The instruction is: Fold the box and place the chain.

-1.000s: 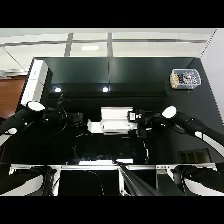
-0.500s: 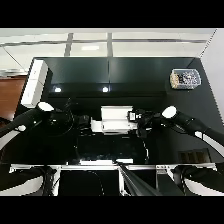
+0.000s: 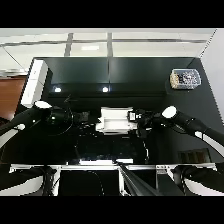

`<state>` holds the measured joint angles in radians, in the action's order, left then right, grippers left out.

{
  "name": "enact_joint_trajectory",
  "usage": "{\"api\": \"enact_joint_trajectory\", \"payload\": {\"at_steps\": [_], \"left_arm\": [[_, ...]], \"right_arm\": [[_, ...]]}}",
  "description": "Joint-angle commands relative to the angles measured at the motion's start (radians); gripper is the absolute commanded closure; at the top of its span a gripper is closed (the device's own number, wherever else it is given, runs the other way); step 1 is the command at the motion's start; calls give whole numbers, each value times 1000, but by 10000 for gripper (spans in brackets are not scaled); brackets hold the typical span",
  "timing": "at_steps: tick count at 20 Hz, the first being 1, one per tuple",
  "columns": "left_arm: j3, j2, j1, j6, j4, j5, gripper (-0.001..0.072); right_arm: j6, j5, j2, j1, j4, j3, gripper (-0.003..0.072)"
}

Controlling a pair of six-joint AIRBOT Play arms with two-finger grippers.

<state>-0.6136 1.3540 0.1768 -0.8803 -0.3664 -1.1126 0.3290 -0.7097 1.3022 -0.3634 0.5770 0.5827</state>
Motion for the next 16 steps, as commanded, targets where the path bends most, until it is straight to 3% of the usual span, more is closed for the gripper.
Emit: {"api": "enact_joint_trajectory", "payload": {"at_steps": [1,4,7,10,16], "left_arm": [[-43,0,46,-1,5,-19,77],[-123,0,94,-125,-113,-18,171],[-203,0,150,-303,-279,-19,185],[-256,0,217,-383,-341,-10,299],[-328,0,347,-758,-600,57,299]], "right_arm": [[0,0,-1,0,0,0,559],[0,0,-1,0,0,0,559],[0,0,-1,0,0,0,559],[0,0,0,0,0,0,559],[0,0,-1,0,0,0,559]]}}
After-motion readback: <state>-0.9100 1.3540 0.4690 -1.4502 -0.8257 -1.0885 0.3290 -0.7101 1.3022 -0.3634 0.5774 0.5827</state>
